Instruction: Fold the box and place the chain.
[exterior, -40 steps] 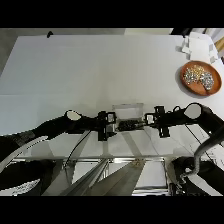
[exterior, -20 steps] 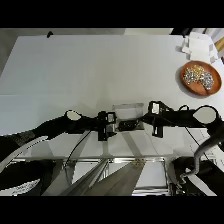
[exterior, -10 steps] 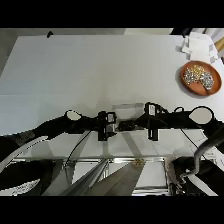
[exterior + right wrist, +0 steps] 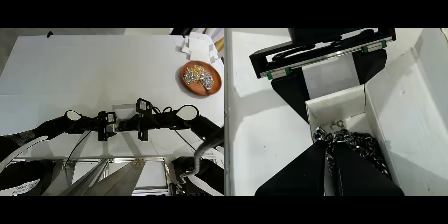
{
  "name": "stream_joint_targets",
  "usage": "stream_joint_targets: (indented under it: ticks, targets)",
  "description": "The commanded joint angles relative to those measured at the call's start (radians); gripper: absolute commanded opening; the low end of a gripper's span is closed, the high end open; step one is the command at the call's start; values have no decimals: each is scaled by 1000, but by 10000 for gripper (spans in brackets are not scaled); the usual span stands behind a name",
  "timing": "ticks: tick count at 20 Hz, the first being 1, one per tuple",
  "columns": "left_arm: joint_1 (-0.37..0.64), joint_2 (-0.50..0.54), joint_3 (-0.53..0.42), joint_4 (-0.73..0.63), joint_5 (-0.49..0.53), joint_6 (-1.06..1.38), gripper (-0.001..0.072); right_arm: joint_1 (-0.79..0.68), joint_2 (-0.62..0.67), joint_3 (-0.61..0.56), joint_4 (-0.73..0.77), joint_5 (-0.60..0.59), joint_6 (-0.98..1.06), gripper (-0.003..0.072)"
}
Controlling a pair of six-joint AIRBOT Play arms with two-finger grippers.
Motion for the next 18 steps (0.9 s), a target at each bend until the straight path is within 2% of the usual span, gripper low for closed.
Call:
stream_joint_targets:
  ticks: [1,2,5,8,10,12,14,18]
  targets:
    - [0,1,0,0,0,0,150,19,-29,0,14,-29,1,218]
    - [0,1,0,0,0,0,150,19,-29,0,19,-29,1,246]
    - [0,1,0,0,0,0,150,19,-28,1,19,-49,1,243]
    - [0,0,0,0,0,0,150,18,-11,39,17,-14,1,155]
    - [0,1,0,0,0,0,150,18,-5,119,-63,47,26,147]
    - [0,1,0,0,0,0,150,18,-5,221,-194,98,85,32]
    - [0,1,1,0,0,0,150,13,-7,302,-274,108,104,31]
    - [0,1,0,0,0,0,150,-78,-47,369,-259,32,105,16]
